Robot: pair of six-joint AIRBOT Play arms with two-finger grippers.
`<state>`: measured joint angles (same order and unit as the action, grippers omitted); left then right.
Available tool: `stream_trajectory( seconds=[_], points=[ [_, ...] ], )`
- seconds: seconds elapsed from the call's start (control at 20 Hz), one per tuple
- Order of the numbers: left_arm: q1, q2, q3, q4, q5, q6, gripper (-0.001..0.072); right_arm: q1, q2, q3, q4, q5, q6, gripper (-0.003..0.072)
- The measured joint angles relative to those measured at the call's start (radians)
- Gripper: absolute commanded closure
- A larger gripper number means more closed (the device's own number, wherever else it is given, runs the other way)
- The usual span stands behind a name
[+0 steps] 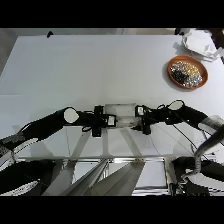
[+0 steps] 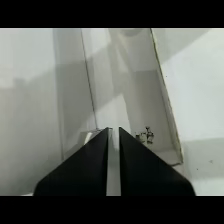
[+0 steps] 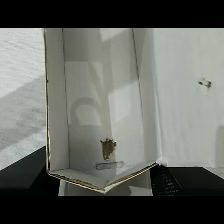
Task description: Fold the box and place the chain.
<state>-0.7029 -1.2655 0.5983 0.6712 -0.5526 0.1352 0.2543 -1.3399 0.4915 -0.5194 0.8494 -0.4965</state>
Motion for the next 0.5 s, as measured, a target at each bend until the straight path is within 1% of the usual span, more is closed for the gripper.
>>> stream_trajectory(
  seconds=[0.3,0.5],
  points=[
    [-0.026,-0.028,0.001,-0.011,0.019,0.000,0.0599,0.000,0.000,0.000,-0.002,0.000,-0.004,0.0229],
    [-0.020,-0.007,0.000,-0.010,0.040,-0.004,0.0600,0.000,0.000,0.000,0.000,0.000,0.000,0.0229]
  ],
)
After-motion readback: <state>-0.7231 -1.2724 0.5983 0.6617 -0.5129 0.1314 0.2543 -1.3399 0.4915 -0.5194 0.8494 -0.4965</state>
